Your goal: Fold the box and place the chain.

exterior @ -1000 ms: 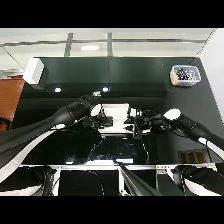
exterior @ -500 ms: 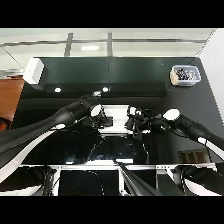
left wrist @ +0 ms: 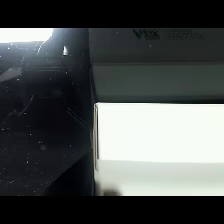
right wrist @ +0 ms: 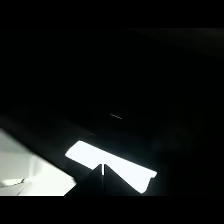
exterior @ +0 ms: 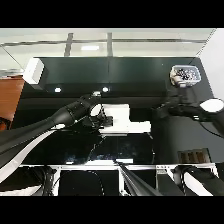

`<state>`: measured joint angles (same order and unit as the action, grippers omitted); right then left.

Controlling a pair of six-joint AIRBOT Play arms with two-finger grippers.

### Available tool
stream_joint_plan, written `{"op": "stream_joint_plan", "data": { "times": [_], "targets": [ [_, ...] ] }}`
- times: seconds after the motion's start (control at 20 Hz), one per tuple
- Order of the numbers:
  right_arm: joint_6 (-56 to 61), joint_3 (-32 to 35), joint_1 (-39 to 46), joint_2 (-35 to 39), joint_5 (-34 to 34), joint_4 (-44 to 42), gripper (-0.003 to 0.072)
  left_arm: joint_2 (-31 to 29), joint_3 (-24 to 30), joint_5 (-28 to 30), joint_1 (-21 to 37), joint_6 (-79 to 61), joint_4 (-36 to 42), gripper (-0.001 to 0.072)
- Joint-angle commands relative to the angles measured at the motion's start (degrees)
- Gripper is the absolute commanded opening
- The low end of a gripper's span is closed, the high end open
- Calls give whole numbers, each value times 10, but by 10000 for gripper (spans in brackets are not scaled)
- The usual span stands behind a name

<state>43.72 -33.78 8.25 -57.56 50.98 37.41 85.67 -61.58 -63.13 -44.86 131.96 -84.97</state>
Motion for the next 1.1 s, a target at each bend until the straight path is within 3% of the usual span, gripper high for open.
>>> {"op": "stream_joint_plan", "data": {
  "times": [0.0,0.1,0.25,0.55,0.75,0.85,0.9,1.05],
  "targets": [
    [214,49,166,-4,50,28,15,0,0,-1,0,0,0,28],
    [193,88,179,-39,98,-39,15,0,0,-1,0,0,0,28],
    [142,97,109,-108,169,-74,15,0,0,-1,1,0,0,28],
    [33,82,-82,-152,103,-143,16,0,0,-1,1,0,0,28],
    [33,30,-93,-152,149,-142,26,0,0,-1,1,0,0,28],
    [33,14,-95,-152,177,-143,470,0,0,-1,1,0,0,28],
    [33,11,-97,-152,185,-145,588,0,0,-1,1,0,0,28],
    [34,9,-124,-152,183,-154,587,0,0,-1,1,0,0,28]
  ]
}}
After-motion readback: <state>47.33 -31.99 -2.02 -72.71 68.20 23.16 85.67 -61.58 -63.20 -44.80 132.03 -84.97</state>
